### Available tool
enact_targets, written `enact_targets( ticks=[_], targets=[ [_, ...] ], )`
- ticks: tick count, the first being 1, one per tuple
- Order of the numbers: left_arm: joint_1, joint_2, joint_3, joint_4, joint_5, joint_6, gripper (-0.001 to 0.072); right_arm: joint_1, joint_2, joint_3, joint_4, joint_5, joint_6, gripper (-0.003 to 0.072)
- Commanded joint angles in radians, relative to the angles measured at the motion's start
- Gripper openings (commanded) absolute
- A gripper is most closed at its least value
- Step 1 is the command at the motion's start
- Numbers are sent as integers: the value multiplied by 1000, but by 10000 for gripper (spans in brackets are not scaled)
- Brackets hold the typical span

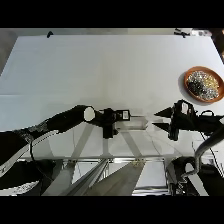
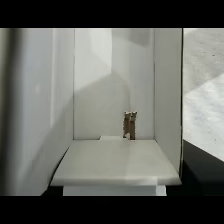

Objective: Fold the box and place the chain.

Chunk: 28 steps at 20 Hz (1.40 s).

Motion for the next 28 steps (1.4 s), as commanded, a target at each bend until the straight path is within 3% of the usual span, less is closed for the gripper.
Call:
enact_targets(
  ticks=[1,2,3,9,13,14,15,16,24,28],
  targets=[
    [1,2,-1,58,42,-51,341,72,-1,0,4,22,-2,150],
    [1,2,-1,58,42,-50,341,100,-1,0,4,21,-9,33],
    [1,2,-1,58,41,-50,340,133,-1,-1,5,7,-26,9],
    [1,2,-1,58,6,-53,336,317,-77,-2,116,-248,-28,8],
    [5,6,-1,63,-53,-48,365,330,-79,-2,110,-264,-28,7],
    [5,11,-1,66,-63,-46,469,330,-79,-2,110,-260,-28,7],
    [5,17,-1,65,-64,-47,638,330,-79,-2,109,-257,-28,7],
    [5,23,-1,65,-64,-49,701,330,-79,-2,109,-253,-28,7],
    [63,50,-1,43,-123,-53,700,330,-79,-2,109,-237,-29,7],
    [67,49,-1,-6,-93,-43,700,330,-79,-2,109,-238,-29,7]
  ],
)
